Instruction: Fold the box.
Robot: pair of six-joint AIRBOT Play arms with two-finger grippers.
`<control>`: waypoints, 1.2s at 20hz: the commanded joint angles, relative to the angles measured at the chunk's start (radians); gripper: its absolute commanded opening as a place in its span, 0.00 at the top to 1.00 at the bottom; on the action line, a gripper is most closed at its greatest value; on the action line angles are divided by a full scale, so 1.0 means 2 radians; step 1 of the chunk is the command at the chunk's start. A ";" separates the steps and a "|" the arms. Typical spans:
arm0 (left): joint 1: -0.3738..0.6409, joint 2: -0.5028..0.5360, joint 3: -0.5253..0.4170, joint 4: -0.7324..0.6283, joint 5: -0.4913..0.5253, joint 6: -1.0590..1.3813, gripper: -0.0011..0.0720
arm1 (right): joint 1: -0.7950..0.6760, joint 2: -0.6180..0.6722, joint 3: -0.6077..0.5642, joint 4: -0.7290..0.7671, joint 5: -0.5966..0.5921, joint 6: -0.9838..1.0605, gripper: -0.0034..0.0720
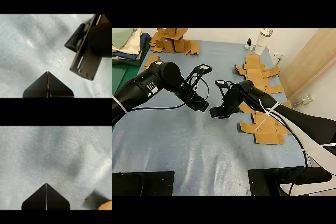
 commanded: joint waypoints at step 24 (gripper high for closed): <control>0.000 -0.002 0.000 -0.004 0.085 0.000 0.97 | -0.560 0.020 0.034 -0.144 -0.253 -0.093 0.40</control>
